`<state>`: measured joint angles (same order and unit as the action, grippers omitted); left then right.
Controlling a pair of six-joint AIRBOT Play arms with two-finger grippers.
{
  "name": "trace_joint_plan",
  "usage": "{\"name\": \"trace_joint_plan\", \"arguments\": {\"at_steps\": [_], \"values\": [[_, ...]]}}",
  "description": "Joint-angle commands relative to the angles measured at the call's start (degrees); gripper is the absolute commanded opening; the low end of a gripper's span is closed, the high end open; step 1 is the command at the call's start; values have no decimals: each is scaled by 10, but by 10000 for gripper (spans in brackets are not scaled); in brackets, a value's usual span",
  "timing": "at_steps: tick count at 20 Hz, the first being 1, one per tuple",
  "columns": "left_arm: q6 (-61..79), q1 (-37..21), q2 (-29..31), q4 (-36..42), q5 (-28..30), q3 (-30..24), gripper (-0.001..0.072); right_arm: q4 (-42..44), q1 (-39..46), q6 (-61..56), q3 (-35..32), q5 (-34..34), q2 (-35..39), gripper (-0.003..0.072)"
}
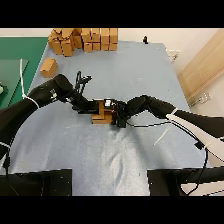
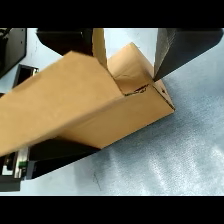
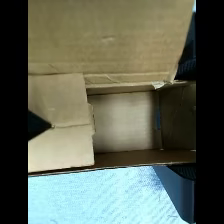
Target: Fold the box.
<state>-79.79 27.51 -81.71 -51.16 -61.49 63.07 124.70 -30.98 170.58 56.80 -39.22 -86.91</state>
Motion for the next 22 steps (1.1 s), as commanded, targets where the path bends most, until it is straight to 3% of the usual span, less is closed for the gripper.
{"name": "trace_joint_plan", "arguments": {"at_steps": [1, 8, 16, 22], "values": [[-135, 39, -7, -100, 8, 12, 415, 2, -1, -1, 0, 2, 0, 503], [-190, 79, -38, -130, 33, 28, 415, 2, -1, -1, 0, 2, 0, 503], [-80, 77, -37, -136, -61, 78, 416, 2, -1, -1, 0, 2, -2, 503], [-88, 78, -41, -137, -53, 77, 414, 2, -1, -1, 0, 2, -2, 503]]}}
